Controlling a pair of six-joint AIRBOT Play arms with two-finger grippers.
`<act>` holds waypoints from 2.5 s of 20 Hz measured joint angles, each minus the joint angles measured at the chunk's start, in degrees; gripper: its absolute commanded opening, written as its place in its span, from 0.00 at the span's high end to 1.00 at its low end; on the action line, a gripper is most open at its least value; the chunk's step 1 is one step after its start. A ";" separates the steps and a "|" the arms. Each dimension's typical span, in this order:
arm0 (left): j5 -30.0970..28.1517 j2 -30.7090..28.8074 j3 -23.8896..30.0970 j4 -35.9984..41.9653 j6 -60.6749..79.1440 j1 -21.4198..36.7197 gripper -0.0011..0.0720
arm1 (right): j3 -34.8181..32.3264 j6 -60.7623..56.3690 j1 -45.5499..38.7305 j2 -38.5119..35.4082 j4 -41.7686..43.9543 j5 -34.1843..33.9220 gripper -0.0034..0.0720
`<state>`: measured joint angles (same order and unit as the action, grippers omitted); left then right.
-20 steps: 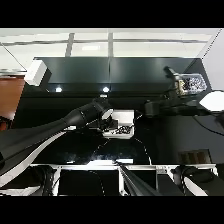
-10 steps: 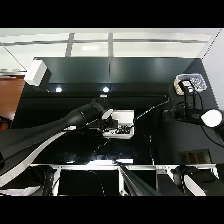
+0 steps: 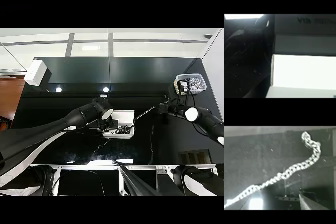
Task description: Fold the box and place the chain.
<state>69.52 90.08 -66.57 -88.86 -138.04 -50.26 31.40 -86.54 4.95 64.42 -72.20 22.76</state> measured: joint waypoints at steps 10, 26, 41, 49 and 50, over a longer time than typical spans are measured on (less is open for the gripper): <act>0.00 0.00 0.00 0.04 0.00 0.00 0.94 | 5.29 -9.81 4.35 2.62 -5.25 7.04 0.01; -0.02 0.00 0.00 0.66 0.02 0.00 0.94 | 13.40 -45.90 14.82 11.23 -29.86 15.45 0.17; -0.17 0.00 0.00 1.05 0.00 0.00 0.94 | 13.49 -49.33 14.97 13.20 -30.21 12.76 0.93; -0.20 0.00 0.00 1.05 -0.02 0.00 0.94 | 17.46 -31.98 14.71 6.14 -26.99 22.03 0.93; -0.22 0.00 0.00 1.05 -0.02 0.00 0.94 | 18.56 -27.82 14.47 3.41 -24.72 24.57 0.93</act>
<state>69.30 90.08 -66.57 -87.81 -138.06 -50.26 49.95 -114.37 19.42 67.83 -96.92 47.33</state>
